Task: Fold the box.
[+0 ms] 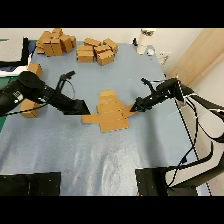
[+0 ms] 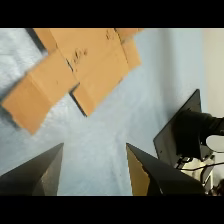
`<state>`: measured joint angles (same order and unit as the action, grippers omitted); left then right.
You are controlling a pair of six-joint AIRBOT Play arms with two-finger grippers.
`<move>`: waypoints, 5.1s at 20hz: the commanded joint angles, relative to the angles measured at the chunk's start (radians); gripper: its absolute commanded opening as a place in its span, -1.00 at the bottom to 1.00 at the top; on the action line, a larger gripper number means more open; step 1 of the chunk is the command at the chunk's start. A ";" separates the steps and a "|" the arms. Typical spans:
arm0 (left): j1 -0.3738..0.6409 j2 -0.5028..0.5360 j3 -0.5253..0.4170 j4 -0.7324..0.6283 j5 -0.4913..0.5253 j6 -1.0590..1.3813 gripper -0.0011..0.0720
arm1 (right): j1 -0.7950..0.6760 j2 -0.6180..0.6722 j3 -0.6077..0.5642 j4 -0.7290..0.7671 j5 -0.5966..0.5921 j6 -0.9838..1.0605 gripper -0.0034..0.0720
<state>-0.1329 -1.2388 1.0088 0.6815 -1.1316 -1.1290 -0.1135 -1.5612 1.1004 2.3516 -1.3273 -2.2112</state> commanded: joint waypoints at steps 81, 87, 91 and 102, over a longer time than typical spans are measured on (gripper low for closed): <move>0.200 -0.348 -0.198 -0.503 -0.112 0.676 -0.94 | 0.293 0.445 -0.576 0.296 0.306 -0.317 -0.91; 0.192 -0.348 -0.198 -0.510 -0.108 0.727 -0.95 | 0.290 0.445 -0.576 0.269 0.315 -0.274 -0.41; 0.140 -0.343 -0.164 -0.502 -0.144 0.822 -0.95 | 0.215 0.445 -0.554 0.126 0.383 -0.059 0.39; -0.126 -0.153 -0.135 -0.503 0.166 1.223 -0.95 | 0.004 0.447 -0.289 0.140 0.245 0.126 -0.90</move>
<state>-0.2115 -1.4353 0.8845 0.1787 -1.0687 -0.0418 -0.0948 -1.1149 0.7780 2.4596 -1.0779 -2.1185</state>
